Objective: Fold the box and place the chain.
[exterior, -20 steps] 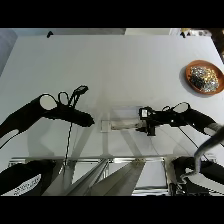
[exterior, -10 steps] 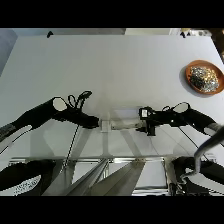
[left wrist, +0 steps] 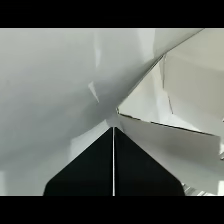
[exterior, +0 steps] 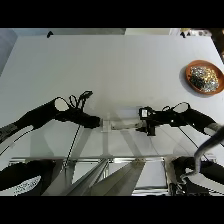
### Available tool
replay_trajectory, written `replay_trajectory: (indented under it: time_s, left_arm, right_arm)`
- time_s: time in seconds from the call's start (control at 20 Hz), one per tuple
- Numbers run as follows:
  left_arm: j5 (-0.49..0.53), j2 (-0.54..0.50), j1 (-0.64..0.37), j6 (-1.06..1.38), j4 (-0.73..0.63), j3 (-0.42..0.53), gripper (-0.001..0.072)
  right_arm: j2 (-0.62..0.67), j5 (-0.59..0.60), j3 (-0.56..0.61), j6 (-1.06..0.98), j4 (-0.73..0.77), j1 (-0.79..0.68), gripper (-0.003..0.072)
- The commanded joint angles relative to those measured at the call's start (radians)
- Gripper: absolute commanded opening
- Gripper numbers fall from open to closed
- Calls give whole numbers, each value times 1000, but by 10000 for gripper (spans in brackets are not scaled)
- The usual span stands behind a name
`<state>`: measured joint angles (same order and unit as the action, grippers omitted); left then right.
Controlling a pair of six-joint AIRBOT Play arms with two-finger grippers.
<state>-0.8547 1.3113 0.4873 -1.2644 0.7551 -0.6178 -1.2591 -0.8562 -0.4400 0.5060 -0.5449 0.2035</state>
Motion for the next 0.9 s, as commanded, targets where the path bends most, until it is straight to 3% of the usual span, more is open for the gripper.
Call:
replay_trajectory:
  time_s: [0.0, 0.25, 0.85]
  left_arm:
    - [53, -22, 34, 3, -9, 0, 5]
    - [166, -83, 109, 42, -93, 0, 7]
    - [174, -129, 142, 78, -141, 0, 37]
  right_arm:
    - [1, 0, 0, 0, 0, 0, 458]
    - [1, 0, 0, 0, 0, 0, 458]
    - [1, 0, 0, 0, 0, 0, 458]
